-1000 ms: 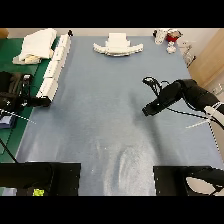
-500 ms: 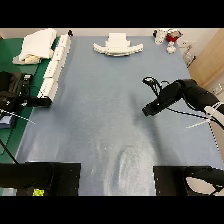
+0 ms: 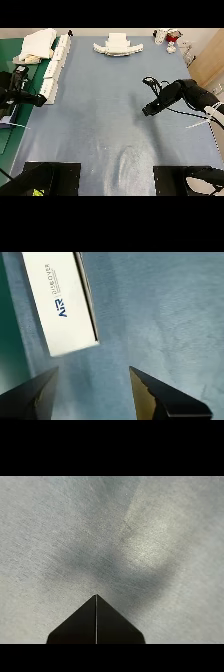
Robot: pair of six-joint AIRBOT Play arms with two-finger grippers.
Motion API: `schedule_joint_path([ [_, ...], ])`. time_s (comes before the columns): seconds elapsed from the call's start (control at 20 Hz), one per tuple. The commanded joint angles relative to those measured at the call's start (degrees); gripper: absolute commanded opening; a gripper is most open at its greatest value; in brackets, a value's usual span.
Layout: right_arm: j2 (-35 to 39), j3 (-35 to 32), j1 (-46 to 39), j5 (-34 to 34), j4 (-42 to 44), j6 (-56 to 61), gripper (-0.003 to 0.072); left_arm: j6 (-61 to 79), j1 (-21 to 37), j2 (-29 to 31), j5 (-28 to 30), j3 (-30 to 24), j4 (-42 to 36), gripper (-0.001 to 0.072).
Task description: Fold the box.
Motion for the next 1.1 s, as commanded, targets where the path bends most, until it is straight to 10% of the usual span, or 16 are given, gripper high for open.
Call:
schedule_joint_path([
  [0.0, -0.04, 0.04, -0.02, 0.02, 0.0, 0.0, 0.0005, -7.76, -0.2, 9.55, -10.82, 0.07, 1.29, 0.0702],
  [0.1, -0.04, 0.04, -0.02, 0.02, 0.0, 0.0, 0.0004, -12.55, -2.49, 13.73, -15.02, 0.07, 1.25, 0.0658],
  [0.2, -0.04, 0.04, -0.02, 0.02, 0.0, 0.0, 0.0004, -13.77, -8.24, 15.54, -17.42, 0.17, 1.22, 0.0125],
  [0.25, -0.04, 0.04, -0.02, 0.02, 0.02, 0.0, 0.0004, -13.86, -12.13, 15.52, -17.77, 0.52, 1.2, 0.0018],
  [0.55, -0.04, 0.04, -0.02, 0.02, 0.0, 0.0, 0.0004, -27.12, -33.42, 2.21, -17.05, 8.81, -0.74, 0.0016],
  [1.05, -0.04, 0.04, -0.02, 0.02, 0.0, 0.0, 0.0004, -27.21, -36.37, -10.54, -17.05, 12.31, -10.91, 0.0017],
])
